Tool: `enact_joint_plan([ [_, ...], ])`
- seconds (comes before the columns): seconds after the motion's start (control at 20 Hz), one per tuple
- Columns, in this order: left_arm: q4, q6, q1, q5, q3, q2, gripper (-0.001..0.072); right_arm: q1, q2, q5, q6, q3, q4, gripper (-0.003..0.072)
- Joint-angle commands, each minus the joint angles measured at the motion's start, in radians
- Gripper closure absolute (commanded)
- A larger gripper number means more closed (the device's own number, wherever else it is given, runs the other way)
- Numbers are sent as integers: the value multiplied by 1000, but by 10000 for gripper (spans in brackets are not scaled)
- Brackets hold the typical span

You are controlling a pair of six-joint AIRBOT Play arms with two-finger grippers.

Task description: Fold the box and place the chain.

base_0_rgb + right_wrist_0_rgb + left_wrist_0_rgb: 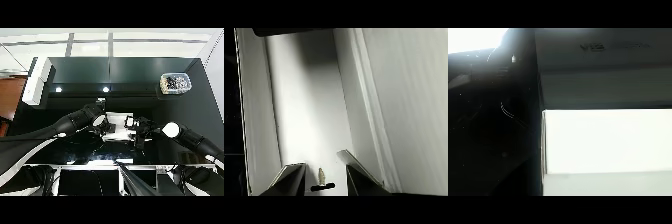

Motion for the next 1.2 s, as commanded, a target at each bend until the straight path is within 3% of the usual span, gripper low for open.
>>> enact_joint_plan([
  [0.0,1,1,0,-2,0,-1,676,0,0,0,0,1,1,252],
  [0.05,1,1,0,-2,0,-1,676,0,0,-2,0,1,0,201],
  [0.1,1,1,0,-2,0,-1,676,0,0,-3,0,1,0,225],
  [0.15,1,1,0,-2,0,-1,676,0,0,-3,0,2,0,452],
  [0.2,1,1,0,-2,0,-1,676,0,0,-3,0,2,0,478],
  [0.25,1,1,0,-2,0,-1,676,0,2,-2,2,2,-1,602],
  [0.3,1,1,0,-2,0,-1,676,-7,8,-2,20,2,-4,648],
  [0.5,1,1,0,-5,0,-1,676,-137,82,78,361,15,-29,649],
  [0.8,6,1,0,-6,0,-2,676,-558,194,356,967,38,-90,649],
  [0.95,11,2,0,-6,-1,-15,676,-716,193,470,1162,31,-172,648],
  [1.15,8,4,0,-14,-1,-22,676,-741,192,532,1256,-30,-185,648],
])
